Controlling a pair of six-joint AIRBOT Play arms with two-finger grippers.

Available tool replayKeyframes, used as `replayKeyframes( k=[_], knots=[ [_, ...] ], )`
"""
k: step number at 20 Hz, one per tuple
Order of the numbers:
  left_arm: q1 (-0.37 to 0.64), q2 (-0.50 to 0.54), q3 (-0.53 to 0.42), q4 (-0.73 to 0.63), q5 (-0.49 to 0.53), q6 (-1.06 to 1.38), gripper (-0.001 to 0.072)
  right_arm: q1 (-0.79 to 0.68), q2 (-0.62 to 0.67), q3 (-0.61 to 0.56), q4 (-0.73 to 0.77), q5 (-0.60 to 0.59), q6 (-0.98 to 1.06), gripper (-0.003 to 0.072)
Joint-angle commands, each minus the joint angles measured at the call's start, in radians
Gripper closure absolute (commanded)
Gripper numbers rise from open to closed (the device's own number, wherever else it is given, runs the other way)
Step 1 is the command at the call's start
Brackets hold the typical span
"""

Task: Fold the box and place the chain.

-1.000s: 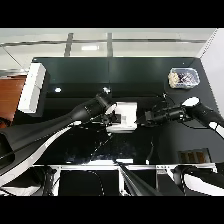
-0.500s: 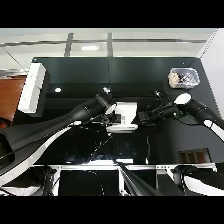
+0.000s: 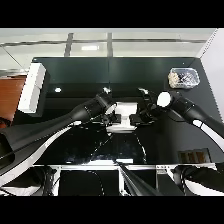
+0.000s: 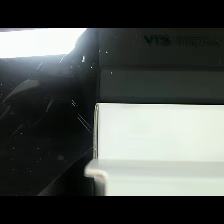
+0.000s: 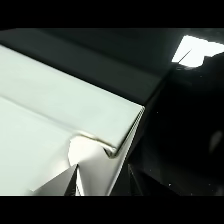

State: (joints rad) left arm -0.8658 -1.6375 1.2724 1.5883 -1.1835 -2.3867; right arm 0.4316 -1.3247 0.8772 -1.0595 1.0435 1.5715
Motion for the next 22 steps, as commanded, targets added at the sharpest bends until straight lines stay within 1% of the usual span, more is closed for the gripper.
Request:
replayKeyframes(
  k=[1,3,4,6,11,14,22],
  knots=[
    [0.0,0.0,0.001,0.0,0.002,0.0,0.0685,0.068,-0.021,0.059,-0.15,0.038,0.193,0.0343],
    [0.001,0.0,0.001,0.0,0.003,0.0,0.0685,0.097,-0.046,0.09,-0.219,0.084,0.285,0.0352],
    [0.001,0.0,0.001,0.0,0.004,0.0,0.0685,0.112,-0.06,0.104,-0.251,0.103,0.323,0.0383],
    [0.001,0.0,0.001,0.0,0.005,0.0,0.0685,0.141,-0.084,0.118,-0.311,0.105,0.397,0.0383],
    [0.001,0.0,0.001,0.0,0.005,0.0,0.0685,0.182,-0.116,0.119,-0.318,0.077,0.465,0.039],
    [0.0,0.0,0.001,0.0,0.005,0.0,0.0685,0.181,-0.116,0.12,-0.35,0.094,0.497,0.0391],
    [0.001,0.0,0.001,0.0,0.005,0.0,0.0685,0.182,-0.116,0.12,-0.352,0.101,0.527,0.0391]
  ],
)
